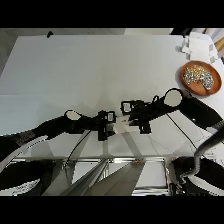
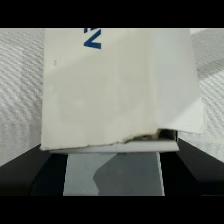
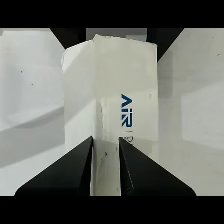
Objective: Fold the box and place the chain.
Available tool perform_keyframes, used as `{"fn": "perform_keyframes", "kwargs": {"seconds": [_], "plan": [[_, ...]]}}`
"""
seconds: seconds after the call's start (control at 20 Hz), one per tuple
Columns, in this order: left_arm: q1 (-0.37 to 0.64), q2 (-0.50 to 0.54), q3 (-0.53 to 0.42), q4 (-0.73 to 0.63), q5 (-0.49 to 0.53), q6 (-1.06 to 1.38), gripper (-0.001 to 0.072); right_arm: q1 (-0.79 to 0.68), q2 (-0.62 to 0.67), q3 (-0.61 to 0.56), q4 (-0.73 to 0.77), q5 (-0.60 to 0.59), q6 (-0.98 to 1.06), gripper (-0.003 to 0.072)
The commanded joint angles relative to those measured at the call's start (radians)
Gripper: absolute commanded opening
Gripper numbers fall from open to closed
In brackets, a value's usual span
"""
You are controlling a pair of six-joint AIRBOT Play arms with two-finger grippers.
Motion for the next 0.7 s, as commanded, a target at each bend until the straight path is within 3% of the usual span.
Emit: {"fn": "perform_keyframes", "kwargs": {"seconds": [0.0,0.05,0.1,0.65], "plan": [[0.0,0.0,0.0,0.002,-0.003,0.002,0.015,0.0,0.005,0.0,0.0,-0.003,0.0,0.014],[0.0,0.0,0.001,0.002,-0.003,0.002,0.015,0.0,0.013,0.0,0.0,-0.003,0.0,0.0069],[0.0,0.001,0.0,0.002,-0.003,0.002,0.015,0.0,0.021,0.0,0.0,-0.005,0.0,0.0056],[0.0,0.001,0.0,0.002,-0.003,0.002,0.015,0.0,0.032,-0.013,-0.008,-0.095,0.026,0.0054]]}}
